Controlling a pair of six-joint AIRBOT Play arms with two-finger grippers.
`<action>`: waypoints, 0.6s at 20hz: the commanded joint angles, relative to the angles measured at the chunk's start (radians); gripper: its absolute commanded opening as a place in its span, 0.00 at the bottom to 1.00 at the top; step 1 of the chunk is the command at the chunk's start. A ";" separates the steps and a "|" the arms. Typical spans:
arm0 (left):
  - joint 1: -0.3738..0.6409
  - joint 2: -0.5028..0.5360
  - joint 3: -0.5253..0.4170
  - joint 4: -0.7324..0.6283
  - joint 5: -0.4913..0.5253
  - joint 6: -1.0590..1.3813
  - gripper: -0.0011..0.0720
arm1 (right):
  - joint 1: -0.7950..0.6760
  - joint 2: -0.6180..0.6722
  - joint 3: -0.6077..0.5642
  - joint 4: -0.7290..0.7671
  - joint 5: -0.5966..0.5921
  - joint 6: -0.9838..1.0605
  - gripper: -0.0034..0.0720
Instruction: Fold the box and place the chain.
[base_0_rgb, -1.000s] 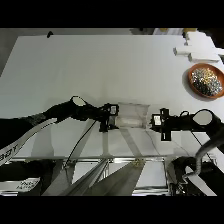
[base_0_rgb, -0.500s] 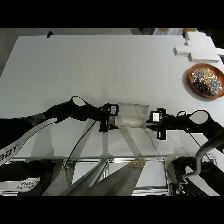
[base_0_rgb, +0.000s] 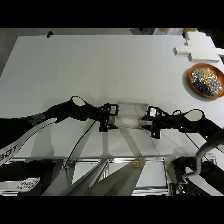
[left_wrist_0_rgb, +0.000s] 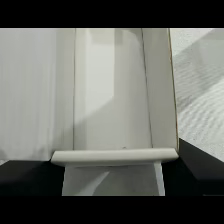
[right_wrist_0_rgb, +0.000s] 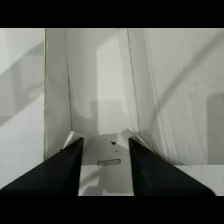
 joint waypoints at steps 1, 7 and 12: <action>0.000 0.000 0.000 -0.002 -0.002 0.000 0.30 | 0.016 -0.016 0.000 0.038 -0.061 0.038 0.67; 0.000 0.000 0.000 -0.002 -0.002 0.000 0.30 | 0.016 0.073 0.000 -0.160 -0.048 0.318 0.06; 0.000 0.000 0.000 -0.002 -0.001 0.000 0.30 | -0.028 0.263 0.023 -0.297 -0.007 0.708 0.06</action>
